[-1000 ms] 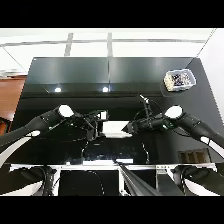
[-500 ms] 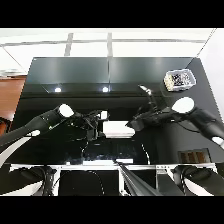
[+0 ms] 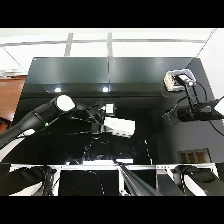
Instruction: Fold the box and place the chain.
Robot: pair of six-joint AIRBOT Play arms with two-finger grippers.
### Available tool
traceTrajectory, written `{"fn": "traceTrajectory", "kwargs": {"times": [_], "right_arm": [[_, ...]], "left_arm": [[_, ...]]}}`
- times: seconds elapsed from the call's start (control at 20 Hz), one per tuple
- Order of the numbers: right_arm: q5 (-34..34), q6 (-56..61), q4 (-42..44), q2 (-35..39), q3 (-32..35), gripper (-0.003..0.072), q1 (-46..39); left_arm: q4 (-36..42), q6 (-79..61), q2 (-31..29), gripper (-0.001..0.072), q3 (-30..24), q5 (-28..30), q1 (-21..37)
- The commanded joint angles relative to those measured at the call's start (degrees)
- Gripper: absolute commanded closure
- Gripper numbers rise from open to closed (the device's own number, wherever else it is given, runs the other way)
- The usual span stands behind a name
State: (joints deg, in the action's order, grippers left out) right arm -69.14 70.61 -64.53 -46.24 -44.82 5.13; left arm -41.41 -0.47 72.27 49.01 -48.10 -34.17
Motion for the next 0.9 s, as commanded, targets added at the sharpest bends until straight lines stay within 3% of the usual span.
{"fn": "traceTrajectory", "kwargs": {"times": [0.0,0.35,0.85], "right_arm": [[4.0,0.96,1.84,0.94,0.13,0.0677,-1.55],[2.4,1.01,2.97,0.94,0.13,0.0678,-1.55],[2.6,1.01,2.97,0.94,0.35,0.0678,-1.55]], "left_arm": [[-0.76,5.79,2.12,-0.0002,4.28,3.43,-5.09],[-4.15,18.05,14.08,-0.0003,13.79,-8.39,-6.03],[-7.58,18.67,14.6,0.0002,14.21,-9.35,-6.32]]}}
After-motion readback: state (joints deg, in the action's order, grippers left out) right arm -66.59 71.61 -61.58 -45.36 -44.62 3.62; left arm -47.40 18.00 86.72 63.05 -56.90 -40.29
